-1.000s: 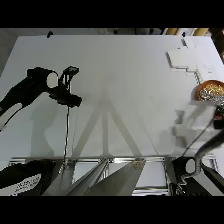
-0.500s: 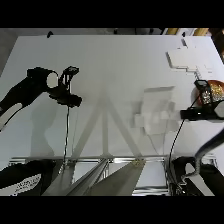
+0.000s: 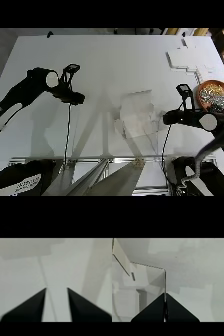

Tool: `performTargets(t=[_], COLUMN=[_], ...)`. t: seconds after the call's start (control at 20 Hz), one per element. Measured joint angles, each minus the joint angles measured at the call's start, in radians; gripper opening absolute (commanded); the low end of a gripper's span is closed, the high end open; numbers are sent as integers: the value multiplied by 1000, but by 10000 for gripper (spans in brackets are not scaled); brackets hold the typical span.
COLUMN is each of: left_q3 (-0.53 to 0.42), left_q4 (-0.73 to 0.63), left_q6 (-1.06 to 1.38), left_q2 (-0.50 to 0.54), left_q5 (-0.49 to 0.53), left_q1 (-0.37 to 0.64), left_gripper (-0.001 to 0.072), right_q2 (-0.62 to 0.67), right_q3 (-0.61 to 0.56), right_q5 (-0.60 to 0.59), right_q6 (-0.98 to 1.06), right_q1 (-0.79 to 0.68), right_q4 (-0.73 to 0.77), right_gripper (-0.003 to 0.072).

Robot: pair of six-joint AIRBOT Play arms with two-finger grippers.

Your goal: Fold the box and place the chain.

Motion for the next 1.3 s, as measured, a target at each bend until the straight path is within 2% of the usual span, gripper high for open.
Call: performTargets(t=[0.15,0.3,0.6,0.9,1.25,1.3], left_q3=[0,0,0,0,0,0], left_q4=[-199,-434,-695,-849,-881,-883], left_q6=[139,387,739,898,939,944], left_q2=[-24,-71,-155,-179,-204,-216], left_q5=[59,70,94,199,246,237], left_q1=[-5,-46,-180,-238,-247,-248], left_gripper=[580,580,580,579,551,524], right_q2=[3,3,3,3,3,3], right_q3=[-4,-5,-5,-5,-5,-5], right_q5=[-13,-16,-18,-16,-12,-11], right_q6=[0,0,0,0,0,0], right_q1=[18,25,28,28,28,28], right_q4=[12,18,21,23,23,23], right_gripper=[15,15,15,15,15,15])
